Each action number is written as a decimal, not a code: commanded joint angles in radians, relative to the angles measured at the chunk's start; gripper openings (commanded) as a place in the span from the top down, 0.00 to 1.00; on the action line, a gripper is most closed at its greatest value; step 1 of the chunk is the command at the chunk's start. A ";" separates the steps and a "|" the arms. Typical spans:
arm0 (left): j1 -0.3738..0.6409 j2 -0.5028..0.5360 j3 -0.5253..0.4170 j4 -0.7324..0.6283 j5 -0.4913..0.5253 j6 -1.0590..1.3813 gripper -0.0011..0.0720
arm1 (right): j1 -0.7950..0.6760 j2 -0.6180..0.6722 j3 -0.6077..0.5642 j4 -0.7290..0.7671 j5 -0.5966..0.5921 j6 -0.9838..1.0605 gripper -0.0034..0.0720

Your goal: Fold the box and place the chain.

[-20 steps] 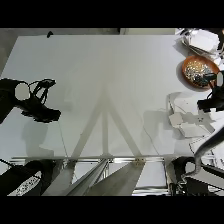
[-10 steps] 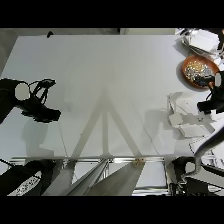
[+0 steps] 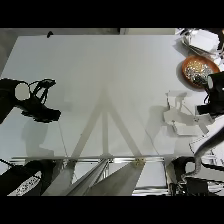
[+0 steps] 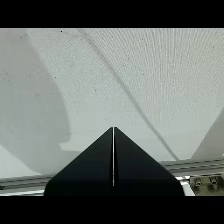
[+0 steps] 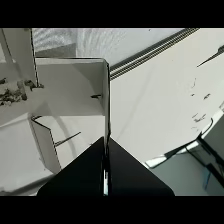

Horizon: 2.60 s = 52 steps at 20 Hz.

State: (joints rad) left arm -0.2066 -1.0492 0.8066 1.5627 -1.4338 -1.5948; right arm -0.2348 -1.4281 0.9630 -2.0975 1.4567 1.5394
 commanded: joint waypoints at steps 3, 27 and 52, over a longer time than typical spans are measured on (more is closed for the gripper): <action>0.001 0.001 0.000 0.000 0.000 0.000 0.98 | 0.098 0.072 0.000 0.195 -0.056 -0.092 0.93; 0.003 -0.126 0.009 -0.793 0.460 0.820 0.30 | 0.732 0.414 -0.338 0.753 -0.671 0.131 0.93; -0.050 -0.695 0.388 -0.984 0.074 1.228 0.98 | 0.732 0.422 -0.331 0.830 -0.620 0.128 0.93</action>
State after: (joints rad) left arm -0.2504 -1.7638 1.1934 0.5770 -1.3506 -0.4156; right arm 0.4961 -1.0119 0.6277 -1.3064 0.8303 1.6676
